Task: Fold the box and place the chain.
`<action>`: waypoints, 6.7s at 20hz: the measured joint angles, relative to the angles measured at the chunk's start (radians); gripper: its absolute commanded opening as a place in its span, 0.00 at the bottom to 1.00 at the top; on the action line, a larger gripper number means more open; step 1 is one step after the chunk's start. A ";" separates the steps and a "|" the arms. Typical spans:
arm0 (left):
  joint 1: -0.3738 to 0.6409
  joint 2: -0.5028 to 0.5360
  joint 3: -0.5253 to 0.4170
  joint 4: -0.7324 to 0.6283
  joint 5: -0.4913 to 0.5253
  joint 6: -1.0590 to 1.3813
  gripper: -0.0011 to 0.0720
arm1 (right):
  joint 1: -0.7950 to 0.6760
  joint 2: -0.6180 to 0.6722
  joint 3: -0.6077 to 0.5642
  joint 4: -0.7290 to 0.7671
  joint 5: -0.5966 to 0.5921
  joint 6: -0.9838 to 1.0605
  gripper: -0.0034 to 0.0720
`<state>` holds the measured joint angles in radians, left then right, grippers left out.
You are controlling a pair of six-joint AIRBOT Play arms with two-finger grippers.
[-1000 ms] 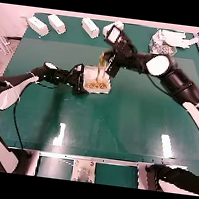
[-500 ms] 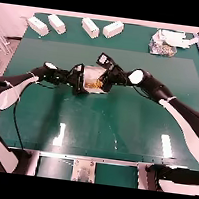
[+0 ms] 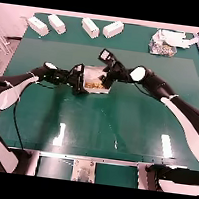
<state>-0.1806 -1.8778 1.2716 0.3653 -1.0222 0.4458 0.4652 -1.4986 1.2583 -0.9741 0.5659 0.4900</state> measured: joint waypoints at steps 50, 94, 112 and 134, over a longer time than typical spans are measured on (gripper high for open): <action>0.001 0.000 0.000 0.000 0.000 0.000 0.87 | -0.187 -0.281 0.333 0.293 0.667 -0.676 0.49; 0.001 0.000 0.000 -0.001 0.000 0.000 0.88 | -0.161 -0.328 0.312 0.280 0.612 -0.574 0.33; 0.001 0.000 0.000 0.000 0.000 0.000 0.88 | -0.252 -0.324 0.193 0.635 0.774 -0.624 0.19; -0.001 0.000 0.000 0.000 -0.003 0.000 0.88 | -0.190 -0.436 0.309 0.372 0.782 -0.283 0.06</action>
<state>-0.1814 -1.8782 1.2713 0.3656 -1.0252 0.4461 0.2749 -1.9343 1.5673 -0.6022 1.3479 0.2070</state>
